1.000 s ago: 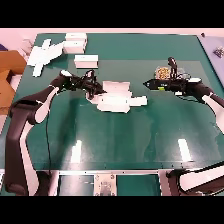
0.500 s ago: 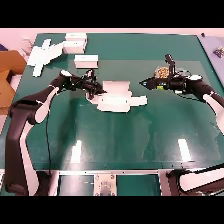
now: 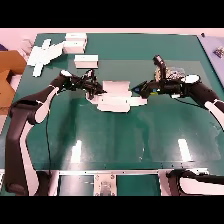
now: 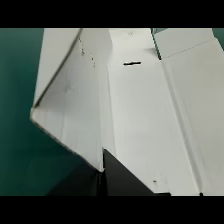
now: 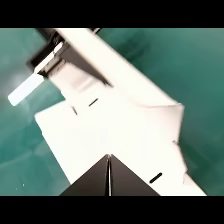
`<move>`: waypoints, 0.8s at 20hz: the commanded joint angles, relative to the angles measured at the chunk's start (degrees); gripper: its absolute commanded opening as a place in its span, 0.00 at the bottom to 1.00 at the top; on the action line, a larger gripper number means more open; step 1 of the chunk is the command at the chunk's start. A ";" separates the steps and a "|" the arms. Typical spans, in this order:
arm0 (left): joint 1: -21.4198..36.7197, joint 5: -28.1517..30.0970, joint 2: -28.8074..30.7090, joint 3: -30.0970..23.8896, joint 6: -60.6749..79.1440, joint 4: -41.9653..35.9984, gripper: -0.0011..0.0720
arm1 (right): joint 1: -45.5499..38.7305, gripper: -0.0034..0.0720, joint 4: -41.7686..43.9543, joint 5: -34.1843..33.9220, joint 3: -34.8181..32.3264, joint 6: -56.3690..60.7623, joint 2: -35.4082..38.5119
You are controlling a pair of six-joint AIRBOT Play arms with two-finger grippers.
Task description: Fold the box and place the chain.
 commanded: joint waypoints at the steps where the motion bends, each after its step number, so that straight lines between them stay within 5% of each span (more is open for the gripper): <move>1: 0.04 0.02 0.02 -0.02 0.04 -0.04 0.04 | 4.09 0.05 -6.51 -3.69 -2.40 3.67 2.69; 7: 0.04 0.04 0.02 -0.02 0.04 -0.04 0.04 | 13.62 0.06 -22.97 -16.96 -7.96 15.17 7.48; 8: 0.04 0.04 0.02 -0.02 0.02 -0.04 0.04 | 14.36 0.15 -23.39 -16.98 -8.74 14.82 7.43; 9: 0.04 0.02 0.02 -0.02 0.04 -0.04 0.04 | 14.78 0.54 -23.69 -17.05 -9.35 14.75 7.43; 10: 0.04 0.04 0.02 -0.02 0.02 -0.04 0.04 | 14.75 0.71 -23.82 -17.03 -9.66 14.75 7.43; 16: 0.04 0.02 0.00 -0.02 0.02 -0.04 0.04 | 17.40 0.73 -35.04 -17.46 -9.84 14.75 7.41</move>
